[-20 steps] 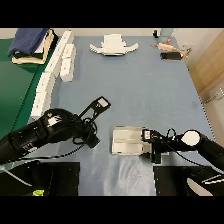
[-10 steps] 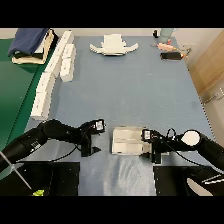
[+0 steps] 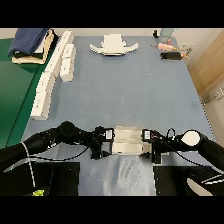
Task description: Fold the box.
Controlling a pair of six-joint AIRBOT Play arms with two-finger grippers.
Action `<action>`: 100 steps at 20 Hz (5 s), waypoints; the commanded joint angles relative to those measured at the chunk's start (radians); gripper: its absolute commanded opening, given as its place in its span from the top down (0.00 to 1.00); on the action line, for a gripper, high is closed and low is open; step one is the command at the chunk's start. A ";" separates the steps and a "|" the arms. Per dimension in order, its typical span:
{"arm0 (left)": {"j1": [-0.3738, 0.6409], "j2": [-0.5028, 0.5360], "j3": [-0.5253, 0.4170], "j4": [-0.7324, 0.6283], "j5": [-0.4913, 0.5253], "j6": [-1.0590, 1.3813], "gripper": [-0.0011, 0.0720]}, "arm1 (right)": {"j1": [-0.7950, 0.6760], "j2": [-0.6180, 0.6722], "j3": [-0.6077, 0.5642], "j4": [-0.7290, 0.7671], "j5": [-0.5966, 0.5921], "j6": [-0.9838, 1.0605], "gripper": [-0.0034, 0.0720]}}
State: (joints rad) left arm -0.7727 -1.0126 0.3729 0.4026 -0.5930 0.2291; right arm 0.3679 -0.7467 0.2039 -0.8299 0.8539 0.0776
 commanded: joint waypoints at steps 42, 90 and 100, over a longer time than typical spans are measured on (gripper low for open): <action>-0.113 -0.097 0.033 -0.066 0.121 0.014 0.27 | 0.000 0.000 0.001 0.000 0.001 0.000 0.27; -0.113 -0.097 0.033 -0.066 0.120 0.014 0.27 | 0.000 0.363 0.044 0.202 0.064 1.630 0.95; -0.113 -0.097 0.033 -0.066 0.121 0.014 0.27 | 0.000 0.019 0.079 0.419 -0.207 1.193 0.95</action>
State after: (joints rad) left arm -0.8852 -1.1091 0.4053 0.3367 -0.4728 0.2424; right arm 0.3679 -0.6167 0.2634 -0.4263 0.7349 1.4029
